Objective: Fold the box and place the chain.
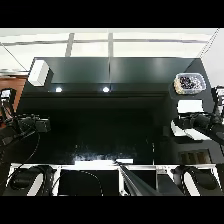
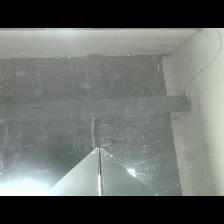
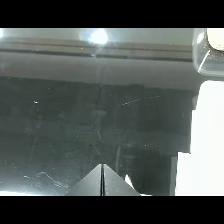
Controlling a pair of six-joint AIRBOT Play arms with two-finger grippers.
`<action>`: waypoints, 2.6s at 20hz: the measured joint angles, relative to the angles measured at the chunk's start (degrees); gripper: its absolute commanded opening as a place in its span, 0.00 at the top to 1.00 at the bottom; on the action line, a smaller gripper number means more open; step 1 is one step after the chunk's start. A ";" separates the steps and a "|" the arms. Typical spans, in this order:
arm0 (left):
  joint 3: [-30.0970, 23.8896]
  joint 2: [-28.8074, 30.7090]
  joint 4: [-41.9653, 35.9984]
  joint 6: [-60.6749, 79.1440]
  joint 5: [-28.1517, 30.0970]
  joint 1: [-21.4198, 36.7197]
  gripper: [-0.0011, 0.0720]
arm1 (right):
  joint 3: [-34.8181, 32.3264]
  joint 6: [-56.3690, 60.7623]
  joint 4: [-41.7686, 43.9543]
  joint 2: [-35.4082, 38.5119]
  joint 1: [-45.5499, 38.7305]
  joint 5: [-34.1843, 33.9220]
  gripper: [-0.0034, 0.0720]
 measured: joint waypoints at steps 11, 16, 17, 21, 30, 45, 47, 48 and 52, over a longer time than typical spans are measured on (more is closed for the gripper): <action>-0.07 0.00 -0.17 -0.02 10.05 -0.02 0.95 | 2.67 7.19 -7.61 -7.10 -6.27 -25.79 0.94; -0.07 -0.07 -0.20 -0.02 13.70 -0.02 0.95 | 20.94 18.01 -21.11 -31.45 -27.96 -20.48 0.04; -0.07 -0.07 -0.20 -0.02 14.23 -0.02 0.95 | 24.83 19.19 -22.21 -36.35 -31.54 -15.82 0.00; -0.07 -0.50 -0.20 -0.02 14.58 -0.02 0.40 | 37.62 15.32 -24.24 -53.42 -40.02 4.92 0.00; -0.09 -3.45 -2.10 -0.07 13.40 -0.04 0.01 | 46.05 -7.78 -21.81 -66.99 -41.59 20.50 0.31; -0.07 -3.87 -3.19 -0.13 13.11 -0.04 0.01 | 42.69 -19.56 1.90 -60.89 -40.81 31.93 0.94; -0.07 -3.87 -3.21 -0.15 13.09 -0.04 0.01 | 39.54 -20.52 6.14 -56.92 -39.85 31.98 0.94; -0.07 -3.87 -3.34 -0.13 13.07 -0.04 0.01 | 37.48 -21.16 8.76 -54.66 -39.15 31.87 0.94; -0.26 -4.15 -5.73 -0.13 13.03 -0.07 0.02 | 26.47 -23.08 20.17 -45.00 -33.42 28.13 0.94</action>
